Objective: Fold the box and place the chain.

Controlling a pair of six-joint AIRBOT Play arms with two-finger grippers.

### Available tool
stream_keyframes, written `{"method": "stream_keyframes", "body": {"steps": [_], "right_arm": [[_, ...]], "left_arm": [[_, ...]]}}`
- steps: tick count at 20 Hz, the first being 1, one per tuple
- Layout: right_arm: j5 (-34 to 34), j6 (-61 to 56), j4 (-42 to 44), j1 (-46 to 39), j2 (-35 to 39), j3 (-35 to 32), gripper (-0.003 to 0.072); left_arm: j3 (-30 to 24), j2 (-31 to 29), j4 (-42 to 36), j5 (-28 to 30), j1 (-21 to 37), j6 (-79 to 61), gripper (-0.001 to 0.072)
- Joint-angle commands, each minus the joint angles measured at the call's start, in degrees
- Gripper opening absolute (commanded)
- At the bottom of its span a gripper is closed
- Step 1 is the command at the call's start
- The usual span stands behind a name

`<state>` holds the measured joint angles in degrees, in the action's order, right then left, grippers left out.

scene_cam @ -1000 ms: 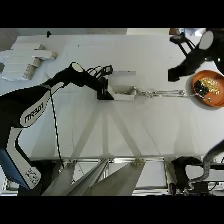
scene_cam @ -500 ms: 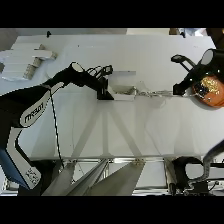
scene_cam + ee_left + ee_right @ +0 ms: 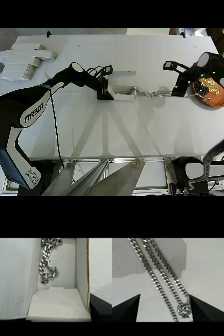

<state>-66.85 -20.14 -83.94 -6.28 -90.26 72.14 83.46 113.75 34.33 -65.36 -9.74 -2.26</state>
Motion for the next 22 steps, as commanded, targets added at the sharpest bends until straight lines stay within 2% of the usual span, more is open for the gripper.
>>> {"method": "stream_keyframes", "body": {"steps": [1, 2, 9, 16, 19, 21, 22], "right_arm": [[2.2, 5.8, 0.7, 0.0, -0.5, 0.0, 0.0659], [1.9, 5.8, 1.2, 0.0, -0.7, 0.0, 0.0635], [-0.3, 10.2, 4.3, 0.7, -4.3, 0.0, 0.0636], [0.7, 10.2, 4.2, 2.6, -6.9, 0.0, 0.0633], [1.1, 10.2, 3.4, 2.8, -7.3, 0.0, 0.0475], [1.1, 10.1, 2.3, 2.8, -7.3, 0.0, 0.0306], [1.1, 10.1, 1.9, 2.8, -7.3, 0.0, 0.0280]], "left_arm": [[0.0, 0.0, 0.0, 0.0, 0.0, 0.0, 0.0533], [0.0, 0.0, 0.0, 0.0, 0.0, 0.0, 0.0533], [0.0, 0.0, 0.0, 0.0, 0.0, 0.0, 0.0533], [0.0, 0.0, 0.0, 0.0, 0.0, 0.0, 0.0533], [0.0, 0.0, 0.0, 0.0, 0.0, 0.0, 0.0533], [0.0, 0.0, 0.0, 0.0, 0.0, 0.0, 0.0533], [0.0, 0.0, 0.0, 0.0, 0.0, 0.0, 0.0533]]}}
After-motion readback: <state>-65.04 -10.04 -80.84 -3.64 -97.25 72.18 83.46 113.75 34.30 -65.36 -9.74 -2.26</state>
